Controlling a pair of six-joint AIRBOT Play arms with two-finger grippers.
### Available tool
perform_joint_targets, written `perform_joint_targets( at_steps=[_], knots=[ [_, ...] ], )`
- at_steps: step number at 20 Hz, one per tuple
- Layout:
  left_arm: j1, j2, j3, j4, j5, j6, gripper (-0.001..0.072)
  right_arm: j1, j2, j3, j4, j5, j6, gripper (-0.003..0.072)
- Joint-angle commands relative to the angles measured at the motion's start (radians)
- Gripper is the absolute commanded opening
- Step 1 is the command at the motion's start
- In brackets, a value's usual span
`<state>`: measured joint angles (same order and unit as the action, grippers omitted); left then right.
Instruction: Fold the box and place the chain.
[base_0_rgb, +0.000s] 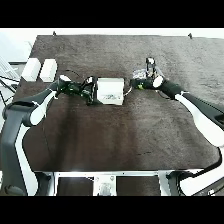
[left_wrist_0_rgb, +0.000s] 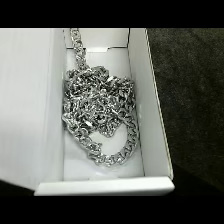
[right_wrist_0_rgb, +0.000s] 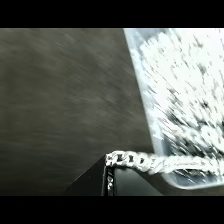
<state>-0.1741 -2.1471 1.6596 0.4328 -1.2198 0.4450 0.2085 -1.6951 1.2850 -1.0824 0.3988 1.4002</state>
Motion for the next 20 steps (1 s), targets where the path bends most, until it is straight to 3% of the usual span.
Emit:
perform_joint_targets(
  at_steps=[1, 5, 9, 20],
  knots=[
    [0.000, 0.000, 0.000, 0.000, -0.001, 0.000, 0.0288, 0.028, 0.192, -0.011, -0.098, 0.061, -0.019, 0.0007],
    [0.000, 0.000, 0.000, 0.000, 0.000, 0.000, 0.0288, 0.057, 0.444, -0.011, -0.238, 0.151, 0.039, 0.0007],
    [0.000, 0.000, 0.000, 0.000, 0.000, 0.000, 0.0288, 0.130, 0.584, -0.011, -0.269, 0.204, 0.051, 0.0008],
    [0.000, 0.000, 0.000, 0.000, 0.000, 0.000, 0.0288, 0.362, 0.605, -0.012, -0.272, 0.126, 0.079, 0.0008]
  ],
)
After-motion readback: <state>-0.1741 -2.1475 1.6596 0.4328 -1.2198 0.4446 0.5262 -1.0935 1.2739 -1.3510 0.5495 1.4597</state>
